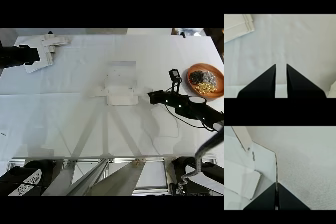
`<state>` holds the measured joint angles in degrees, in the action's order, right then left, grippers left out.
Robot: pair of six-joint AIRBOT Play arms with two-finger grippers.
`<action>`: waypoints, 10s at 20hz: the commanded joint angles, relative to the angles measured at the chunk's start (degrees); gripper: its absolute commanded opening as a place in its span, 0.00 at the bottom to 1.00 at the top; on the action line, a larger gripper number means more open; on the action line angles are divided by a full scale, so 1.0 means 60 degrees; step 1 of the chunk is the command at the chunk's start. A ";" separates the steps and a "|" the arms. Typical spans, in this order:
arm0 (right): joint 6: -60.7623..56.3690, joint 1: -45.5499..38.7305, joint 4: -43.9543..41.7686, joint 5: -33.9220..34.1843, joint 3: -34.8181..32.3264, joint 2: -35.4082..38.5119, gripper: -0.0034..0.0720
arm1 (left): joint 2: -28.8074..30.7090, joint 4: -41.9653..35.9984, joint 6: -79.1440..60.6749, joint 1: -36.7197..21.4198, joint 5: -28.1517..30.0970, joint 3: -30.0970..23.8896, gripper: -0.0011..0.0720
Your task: Fold the box and place the chain.
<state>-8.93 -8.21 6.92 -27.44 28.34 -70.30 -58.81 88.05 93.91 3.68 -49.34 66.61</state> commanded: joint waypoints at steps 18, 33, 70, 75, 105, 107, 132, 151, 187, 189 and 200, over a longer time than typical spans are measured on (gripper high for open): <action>0.0353 0.0025 -0.0401 0.0186 -0.0142 0.0018 0.06 | 0.0004 0.0062 -0.0011 -0.0007 -0.0015 0.0000 0.21; 0.0353 0.0025 -0.0404 0.0186 -0.0142 0.0018 0.06 | -0.4477 -0.7388 -0.9770 0.0645 -0.1636 0.2641 0.79; 0.0353 0.0025 -0.0401 0.0186 -0.0142 0.0018 0.06 | -1.0120 -0.9114 -1.2014 0.2586 -0.3821 0.5865 0.21; 0.0353 0.0025 -0.0401 0.0186 -0.0142 0.0018 0.07 | -1.0123 -0.9169 -1.2050 0.2554 -0.3821 0.5865 0.03; 0.0197 0.0018 -0.0382 -0.1180 -0.0138 0.0532 0.54 | -0.9861 -0.9147 -1.1952 0.2528 -0.4499 0.5865 0.02; 0.0178 0.0018 -0.0219 -0.1650 -0.0135 0.1140 0.54 | -0.9384 -0.8706 -1.1887 0.2466 -0.4903 0.5865 0.02; -1.0196 0.0018 1.2684 -0.0528 -0.0102 0.7308 0.52 | -0.7337 -0.8397 -1.4440 0.2874 -0.2809 0.2339 0.02; -1.0196 0.0018 1.2677 -0.0514 -0.0102 0.7308 0.46 | -0.8878 -0.9373 -1.6123 0.2852 -0.2699 0.2339 0.02; -0.3927 0.3399 0.9741 -0.3814 0.0331 0.7329 0.76 | -0.8878 -0.9380 -1.6112 0.2856 -0.2524 0.2339 0.03; -0.3963 0.3399 0.9726 -0.3818 0.0335 0.7333 0.76 | -0.8878 -0.9380 -1.6109 0.2852 -0.2524 0.2339 0.03; -0.3996 0.3399 0.7628 0.1228 0.0302 0.6568 0.97 | -0.8878 -0.9380 -1.6112 0.2852 -0.2524 0.2339 0.03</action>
<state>-32.14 12.12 54.17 -29.34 30.17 -28.49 -112.03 31.75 -2.74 20.80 -64.49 80.66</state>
